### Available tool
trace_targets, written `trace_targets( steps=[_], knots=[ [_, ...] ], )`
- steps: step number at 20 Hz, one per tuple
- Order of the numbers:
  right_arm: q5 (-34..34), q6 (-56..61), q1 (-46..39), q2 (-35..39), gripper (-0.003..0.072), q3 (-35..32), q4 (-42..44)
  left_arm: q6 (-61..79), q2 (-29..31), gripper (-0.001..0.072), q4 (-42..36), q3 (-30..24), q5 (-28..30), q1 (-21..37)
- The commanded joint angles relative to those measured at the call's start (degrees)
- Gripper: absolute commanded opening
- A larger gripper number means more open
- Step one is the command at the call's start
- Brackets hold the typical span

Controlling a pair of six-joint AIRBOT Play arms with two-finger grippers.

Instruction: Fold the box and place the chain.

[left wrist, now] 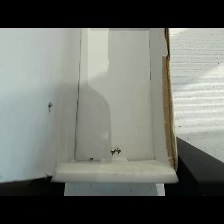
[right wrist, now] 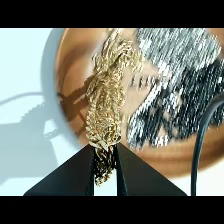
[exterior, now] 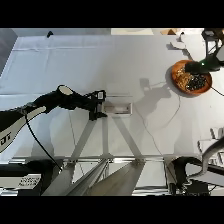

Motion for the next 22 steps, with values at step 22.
trace_targets(
  steps=[22],
  knots=[
    [7.1,-8.4,23.0,22.7,0.0007,-21.7,17.4,0.0,0.0,0.0275,0.0,0.0,0.0,0.0]
  ],
)
